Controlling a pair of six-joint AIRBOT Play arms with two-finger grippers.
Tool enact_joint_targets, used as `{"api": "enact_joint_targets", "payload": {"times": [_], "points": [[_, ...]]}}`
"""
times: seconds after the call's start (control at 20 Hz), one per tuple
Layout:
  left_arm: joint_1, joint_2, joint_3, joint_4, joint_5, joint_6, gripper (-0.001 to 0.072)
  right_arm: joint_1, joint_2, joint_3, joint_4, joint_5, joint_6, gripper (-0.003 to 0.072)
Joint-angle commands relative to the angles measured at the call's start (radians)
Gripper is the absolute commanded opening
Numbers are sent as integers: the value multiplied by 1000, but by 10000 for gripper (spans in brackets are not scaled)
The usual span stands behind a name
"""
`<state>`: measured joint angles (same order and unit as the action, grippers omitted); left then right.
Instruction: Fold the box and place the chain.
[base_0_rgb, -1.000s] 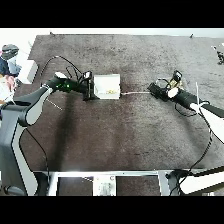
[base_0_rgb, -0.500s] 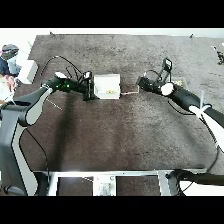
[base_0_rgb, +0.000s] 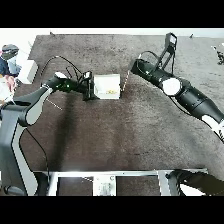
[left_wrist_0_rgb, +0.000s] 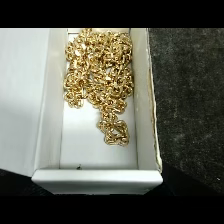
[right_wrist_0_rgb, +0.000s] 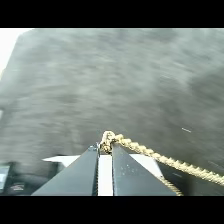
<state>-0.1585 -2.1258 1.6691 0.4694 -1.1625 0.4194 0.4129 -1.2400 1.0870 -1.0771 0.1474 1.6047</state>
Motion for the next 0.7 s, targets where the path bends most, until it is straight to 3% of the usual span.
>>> {"api": "enact_joint_targets", "payload": {"times": [0.0,0.65], "points": [[-1,0,0,0,0,0,289,53,11,65,-3,-11,-39,15],[-1,0,0,0,0,0,288,159,-166,87,8,46,-64,16]]}}
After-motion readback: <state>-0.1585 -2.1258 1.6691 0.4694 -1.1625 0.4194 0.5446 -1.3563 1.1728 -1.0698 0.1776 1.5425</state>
